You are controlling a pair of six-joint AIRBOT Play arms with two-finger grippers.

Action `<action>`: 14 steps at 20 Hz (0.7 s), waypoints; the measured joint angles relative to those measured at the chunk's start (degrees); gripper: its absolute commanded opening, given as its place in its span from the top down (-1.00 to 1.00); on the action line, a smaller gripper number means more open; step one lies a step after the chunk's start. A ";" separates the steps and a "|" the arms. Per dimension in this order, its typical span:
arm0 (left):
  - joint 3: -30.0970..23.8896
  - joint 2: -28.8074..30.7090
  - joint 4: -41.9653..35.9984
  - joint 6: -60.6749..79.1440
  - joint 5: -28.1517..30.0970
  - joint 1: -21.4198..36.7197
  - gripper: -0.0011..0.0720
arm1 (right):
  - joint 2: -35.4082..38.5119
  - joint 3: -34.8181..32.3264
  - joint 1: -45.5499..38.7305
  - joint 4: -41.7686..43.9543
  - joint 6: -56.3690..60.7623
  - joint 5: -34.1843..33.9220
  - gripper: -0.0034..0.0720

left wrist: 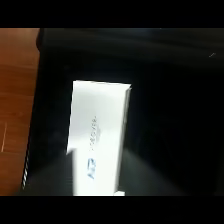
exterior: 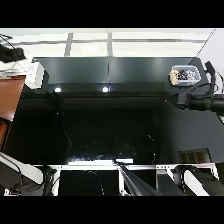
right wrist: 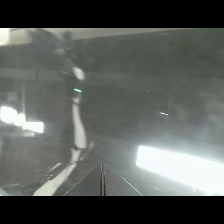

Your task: Fold the box and place the chain.

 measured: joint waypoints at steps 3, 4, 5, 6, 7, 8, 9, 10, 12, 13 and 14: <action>-9.55 14.19 -0.79 -2.82 -1.73 0.00 0.91 | 0.02 2.14 7.10 -1.07 0.70 -0.48 0.87; -13.97 19.32 -1.86 -3.34 -1.22 -0.09 0.91 | 0.00 2.60 9.16 -2.05 0.81 -1.16 0.87; -19.71 25.07 -2.86 -3.56 -0.76 -0.46 0.91 | 0.02 2.95 11.28 -3.76 0.94 -2.49 0.87; -26.10 30.75 -3.67 -3.56 0.37 -1.31 0.91 | 0.02 3.13 13.03 -6.03 1.05 -4.39 0.87; -32.59 36.20 -4.68 -3.06 1.36 -2.58 0.91 | 0.02 3.15 14.78 -9.25 1.22 -6.86 0.87; -39.91 41.99 -5.25 -2.32 2.95 -4.28 0.91 | 0.02 2.91 16.13 -12.33 1.33 -9.51 0.87; -46.91 46.90 -5.64 -1.75 4.09 -6.05 0.91 | 0.00 2.27 17.16 -15.72 1.66 -12.74 0.87; -53.46 51.49 -5.64 -1.42 5.35 -7.89 0.91 | 0.00 1.49 17.81 -18.69 1.88 -15.67 0.86; -65.72 60.22 -6.12 -0.92 8.83 -11.47 0.91 | 0.00 -0.02 18.47 -23.71 2.21 -19.82 0.86; -70.95 64.13 -6.36 -0.87 10.21 -12.94 0.91 | 0.00 -0.55 18.64 -25.40 2.32 -20.76 0.86; -75.01 67.54 -6.45 -0.72 11.96 -13.94 0.90 | 0.00 -0.92 18.75 -26.62 2.36 -21.24 0.86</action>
